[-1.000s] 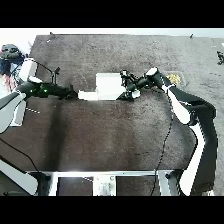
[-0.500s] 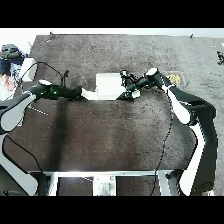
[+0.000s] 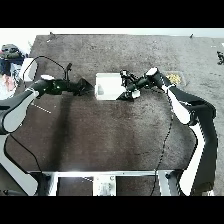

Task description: Fold the box and place the chain.

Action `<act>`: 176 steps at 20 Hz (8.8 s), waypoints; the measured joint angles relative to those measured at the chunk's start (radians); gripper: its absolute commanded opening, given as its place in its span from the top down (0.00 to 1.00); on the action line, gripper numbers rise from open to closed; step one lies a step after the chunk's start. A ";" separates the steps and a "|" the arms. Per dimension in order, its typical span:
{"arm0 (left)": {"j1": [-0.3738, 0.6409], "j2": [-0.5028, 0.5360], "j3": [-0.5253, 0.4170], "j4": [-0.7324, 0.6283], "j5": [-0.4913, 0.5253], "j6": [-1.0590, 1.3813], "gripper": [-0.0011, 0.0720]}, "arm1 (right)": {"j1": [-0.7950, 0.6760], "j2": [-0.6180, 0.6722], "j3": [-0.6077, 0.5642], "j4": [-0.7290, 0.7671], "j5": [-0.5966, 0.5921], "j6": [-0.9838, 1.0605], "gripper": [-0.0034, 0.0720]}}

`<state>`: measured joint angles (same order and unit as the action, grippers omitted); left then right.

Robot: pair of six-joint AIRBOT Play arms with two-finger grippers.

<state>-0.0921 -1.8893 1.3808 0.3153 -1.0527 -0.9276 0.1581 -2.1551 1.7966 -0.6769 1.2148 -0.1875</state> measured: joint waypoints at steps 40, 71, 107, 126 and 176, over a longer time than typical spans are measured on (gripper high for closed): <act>-0.299 -0.115 0.468 0.894 -0.094 -0.909 0.40 | 0.000 0.000 0.000 0.000 0.000 0.000 0.39; -0.436 -0.236 0.656 1.326 -0.231 -1.229 0.62 | 0.000 0.000 0.000 0.000 0.000 0.000 0.39; -0.084 -0.019 0.564 0.736 -0.095 0.011 0.16 | 0.000 0.000 0.000 0.000 0.000 0.000 0.39; 0.034 -0.146 0.227 0.115 -0.222 1.140 0.15 | 0.000 0.000 0.000 0.000 0.000 0.000 0.39; -0.092 -0.284 0.299 0.045 -0.140 1.361 0.01 | 0.000 0.000 0.000 0.000 0.000 0.000 0.39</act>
<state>-0.1841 -2.1731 1.6794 0.3599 -1.1927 0.4335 0.1577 -2.1555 1.7966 -0.6773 1.2148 -0.1871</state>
